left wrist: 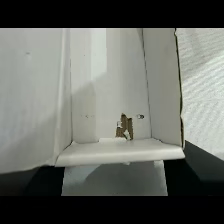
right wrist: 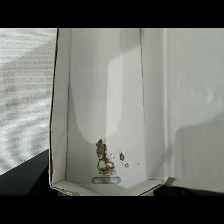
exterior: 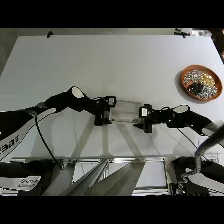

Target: Fold the box and place the chain.

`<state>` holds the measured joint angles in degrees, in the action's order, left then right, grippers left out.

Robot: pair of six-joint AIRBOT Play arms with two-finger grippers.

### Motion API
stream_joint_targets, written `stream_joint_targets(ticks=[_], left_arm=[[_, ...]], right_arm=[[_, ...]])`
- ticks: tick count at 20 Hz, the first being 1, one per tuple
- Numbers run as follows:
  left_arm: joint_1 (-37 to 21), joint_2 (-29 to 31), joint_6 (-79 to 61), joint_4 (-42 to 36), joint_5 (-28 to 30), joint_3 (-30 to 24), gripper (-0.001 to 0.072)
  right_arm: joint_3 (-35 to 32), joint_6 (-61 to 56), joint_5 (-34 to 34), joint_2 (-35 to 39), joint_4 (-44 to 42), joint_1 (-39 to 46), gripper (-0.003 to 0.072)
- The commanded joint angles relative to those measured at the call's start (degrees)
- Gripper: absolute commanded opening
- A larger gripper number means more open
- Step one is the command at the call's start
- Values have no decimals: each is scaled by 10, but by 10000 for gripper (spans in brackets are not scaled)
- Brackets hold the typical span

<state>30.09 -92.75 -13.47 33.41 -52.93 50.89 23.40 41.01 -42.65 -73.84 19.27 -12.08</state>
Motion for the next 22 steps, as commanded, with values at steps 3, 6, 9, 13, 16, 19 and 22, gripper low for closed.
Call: stream_joint_targets(ticks=[3, 6, 9, 13, 16, 19, 22], left_arm=[[0, 0, 0, 0, 0, 0, 366], [0, 0, 0, 0, 0, 0, 366], [0, 0, 0, 0, 0, 0, 366], [0, 0, 0, 0, 0, 0, 366], [0, 0, 0, 0, 0, 0, 366], [0, 0, 0, 0, 0, 0, 366], [0, 0, 0, 0, 0, 0, 366]], right_arm=[[0, 0, 0, 0, 0, 0, 416], [0, 0, 0, 0, 0, 0, 416], [0, 0, 1, 0, 0, 0, 408], [0, -63, 6, 14, 3, 0, 687], [0, -136, 12, 46, 53, 0, 700], [0, -268, 13, 88, 178, 0, 700], [0, -447, -1, 140, 333, 0, 694]])
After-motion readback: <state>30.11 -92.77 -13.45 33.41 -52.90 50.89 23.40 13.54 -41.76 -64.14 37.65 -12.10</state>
